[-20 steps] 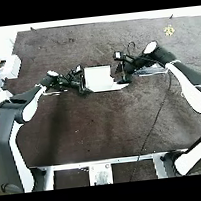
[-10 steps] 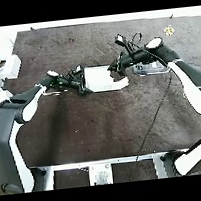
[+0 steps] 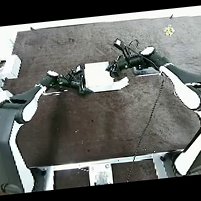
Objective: Fold the box and place the chain.
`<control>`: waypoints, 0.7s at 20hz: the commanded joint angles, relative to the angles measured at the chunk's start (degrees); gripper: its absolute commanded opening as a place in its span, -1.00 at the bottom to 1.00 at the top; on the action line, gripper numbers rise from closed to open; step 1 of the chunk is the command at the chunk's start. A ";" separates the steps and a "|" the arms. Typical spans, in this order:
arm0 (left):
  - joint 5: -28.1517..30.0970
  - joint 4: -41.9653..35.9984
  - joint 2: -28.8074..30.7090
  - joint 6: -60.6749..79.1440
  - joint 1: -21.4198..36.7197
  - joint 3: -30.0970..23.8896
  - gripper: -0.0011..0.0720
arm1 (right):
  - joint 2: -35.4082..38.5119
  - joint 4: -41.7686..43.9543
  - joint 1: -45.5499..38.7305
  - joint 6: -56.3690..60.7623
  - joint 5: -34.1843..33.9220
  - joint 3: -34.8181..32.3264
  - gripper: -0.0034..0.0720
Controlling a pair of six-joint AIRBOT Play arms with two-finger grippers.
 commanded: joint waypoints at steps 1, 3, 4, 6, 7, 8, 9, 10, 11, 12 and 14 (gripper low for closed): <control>0.00 0.02 0.00 0.00 0.02 0.02 0.72 | -2.27 -0.55 0.09 -0.61 -0.39 0.00 -0.91; 0.00 0.02 0.00 0.00 0.02 0.02 0.72 | -2.93 -0.57 0.17 -0.61 -0.22 0.00 -0.91; 0.00 0.02 0.00 0.00 0.02 0.02 0.72 | -2.93 -0.59 0.17 -0.61 0.24 0.00 -0.91; 0.00 0.02 0.00 0.02 0.02 0.02 0.72 | -2.93 -0.57 0.17 -0.63 0.96 0.02 -0.91; 0.00 0.02 0.00 0.00 0.02 0.02 0.72 | -2.93 -0.57 0.17 -0.63 1.09 0.02 -0.91; 0.00 0.02 0.00 0.02 0.02 0.02 0.72 | -2.93 -0.50 0.17 -0.74 1.07 0.02 -0.91; 0.00 0.02 0.00 0.00 0.02 0.02 0.72 | -2.93 -0.31 0.17 -1.09 1.07 0.02 -0.91; 0.00 0.02 0.00 0.00 0.02 0.02 0.72 | -2.86 -0.24 0.17 -1.09 1.07 0.02 -0.91; 0.00 0.02 0.00 0.00 0.02 0.02 0.72 | -2.67 0.46 0.15 -1.07 1.07 0.04 -0.91; 0.00 0.02 0.00 0.00 0.02 0.02 0.72 | -2.08 1.51 0.15 -1.14 1.05 0.07 -0.91; 0.00 0.02 0.00 0.02 0.02 0.02 0.72 | 0.63 3.32 0.15 -1.86 1.07 0.07 -0.91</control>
